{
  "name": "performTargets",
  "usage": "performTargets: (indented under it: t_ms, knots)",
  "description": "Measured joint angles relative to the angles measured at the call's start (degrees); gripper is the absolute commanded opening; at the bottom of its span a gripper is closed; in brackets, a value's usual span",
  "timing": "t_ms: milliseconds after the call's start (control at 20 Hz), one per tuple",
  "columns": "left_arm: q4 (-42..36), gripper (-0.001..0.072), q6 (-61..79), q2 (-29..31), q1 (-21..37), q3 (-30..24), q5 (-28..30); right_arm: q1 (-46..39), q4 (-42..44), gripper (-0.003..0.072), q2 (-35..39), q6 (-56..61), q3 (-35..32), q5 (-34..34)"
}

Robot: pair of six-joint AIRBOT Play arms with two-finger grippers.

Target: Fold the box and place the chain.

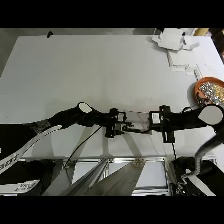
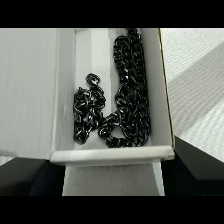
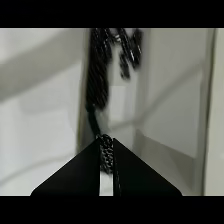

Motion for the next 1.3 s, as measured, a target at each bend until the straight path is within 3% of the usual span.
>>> performTargets:
  t_ms: [250, 550, 600, 650, 750, 900, 1000, 1050, 1300]
  knots:
    - [-0.02, 0.0341, 0.0, 0.0, 0.0, -0.02, 0.0, 9.49, 7.26, 0.0017, 1.2, 1.66, -0.02, -9.07]
    - [-0.02, 0.0341, 0.0, 0.0, 0.0, 0.0, 0.0, 14.43, 10.69, 0.002, -4.57, 2.51, -0.02, -20.04]
    - [-0.02, 0.0341, 0.0, 0.0, 0.0, 0.0, 0.0, 14.69, 10.91, 0.0085, -6.1, 2.75, -0.02, -20.85]
    - [-0.02, 0.0341, 0.0, 0.0, 0.0, 0.0, 0.0, 14.78, 10.97, 0.0198, -7.39, 2.95, -0.02, -21.44]
    - [0.0, 0.0341, 0.0, 0.0, 0.0, 0.0, 0.0, 14.47, 10.71, 0.0231, -9.07, 3.17, 0.31, -22.05]
    - [0.0, 0.0341, 0.02, 0.0, 0.0, -0.02, 0.0, 12.57, 6.58, 0.0216, -8.37, 3.37, 3.21, -18.34]
    - [0.0, 0.0341, 0.0, 0.0, 0.0, -0.02, 0.0, 10.1, 1.46, 0.0131, -6.1, 3.39, 6.36, -12.57]
    - [-0.02, 0.0341, 0.0, 0.0, 0.0, 0.0, 0.0, 8.15, -1.62, 0.0127, -4.68, 3.43, 7.87, -8.85]
    - [-0.02, 0.0341, 0.02, 0.0, 0.0, -0.02, 0.0, -9.29, -13.75, 0.0127, -1.68, 1.73, 10.34, 2.82]
